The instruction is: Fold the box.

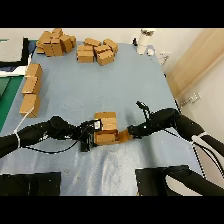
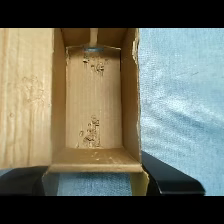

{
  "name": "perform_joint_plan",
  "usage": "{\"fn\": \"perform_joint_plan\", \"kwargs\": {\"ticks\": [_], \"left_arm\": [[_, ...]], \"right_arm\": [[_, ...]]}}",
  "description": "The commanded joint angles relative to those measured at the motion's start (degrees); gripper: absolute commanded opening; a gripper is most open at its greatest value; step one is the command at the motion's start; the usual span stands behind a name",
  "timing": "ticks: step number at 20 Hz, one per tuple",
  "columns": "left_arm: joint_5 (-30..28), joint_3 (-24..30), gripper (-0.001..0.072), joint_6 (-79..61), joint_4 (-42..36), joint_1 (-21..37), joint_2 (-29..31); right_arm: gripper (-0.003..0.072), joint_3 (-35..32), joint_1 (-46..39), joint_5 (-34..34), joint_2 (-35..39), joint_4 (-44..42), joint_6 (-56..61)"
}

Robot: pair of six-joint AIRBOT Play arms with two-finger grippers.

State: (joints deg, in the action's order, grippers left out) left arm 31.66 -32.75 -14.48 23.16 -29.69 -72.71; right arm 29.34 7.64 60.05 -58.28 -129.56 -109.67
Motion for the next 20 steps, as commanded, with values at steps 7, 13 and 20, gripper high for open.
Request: {"fn": "perform_joint_plan", "kwargs": {"ticks": [7,13,20], "left_arm": [[0.0,0.0,0.047,0.0,0.0,0.0,0.0],[0.0,0.0,0.047,0.0,0.0,0.0,0.0],[0.0,0.0,0.047,0.0,0.0,0.0,0.0]], "right_arm": [[0.0253,0.1,0.9,2.6,5.1,-3.5,3.2],[0.0377,0.1,5.5,0.8,5.0,-4.2,3.2],[0.0378,4.3,13.0,-4.0,5.0,6.5,17.4]]}}
